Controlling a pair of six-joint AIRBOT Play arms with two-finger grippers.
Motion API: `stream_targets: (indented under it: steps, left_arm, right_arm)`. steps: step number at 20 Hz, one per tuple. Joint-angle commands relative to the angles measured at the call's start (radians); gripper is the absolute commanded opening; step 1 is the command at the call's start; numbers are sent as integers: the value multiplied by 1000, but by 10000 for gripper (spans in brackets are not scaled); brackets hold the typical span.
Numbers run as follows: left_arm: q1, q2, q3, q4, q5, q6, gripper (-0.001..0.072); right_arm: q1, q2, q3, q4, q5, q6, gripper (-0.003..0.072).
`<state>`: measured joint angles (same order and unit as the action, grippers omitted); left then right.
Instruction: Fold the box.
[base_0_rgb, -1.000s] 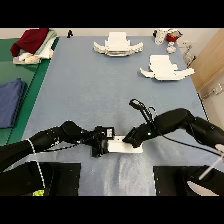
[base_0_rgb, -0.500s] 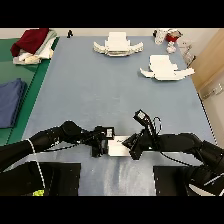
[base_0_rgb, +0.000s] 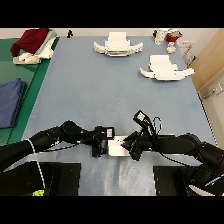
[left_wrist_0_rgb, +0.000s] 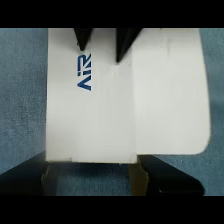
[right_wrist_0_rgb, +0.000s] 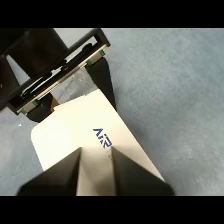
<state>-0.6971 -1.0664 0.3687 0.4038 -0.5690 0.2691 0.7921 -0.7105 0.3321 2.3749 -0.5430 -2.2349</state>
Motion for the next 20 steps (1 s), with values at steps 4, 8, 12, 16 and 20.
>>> stream_targets:
  steps: [4,8,12,16,20]
  left_arm:
    - [0,0,0,0,0,0,528]
    - [0,0,0,0,0,0,528]
    - [0,0,0,0,0,0,528]
    - [0,0,0,0,0,0,528]
    - [0,0,0,0,0,0,528]
  right_arm:
    - [2,0,93,-221,-68,-118,669]
    - [13,-8,97,-221,-95,-270,668]
    - [119,-39,97,-303,-62,-285,665]
    - [192,-80,98,-457,31,-183,662]
    - [225,-84,98,-564,36,-92,646]
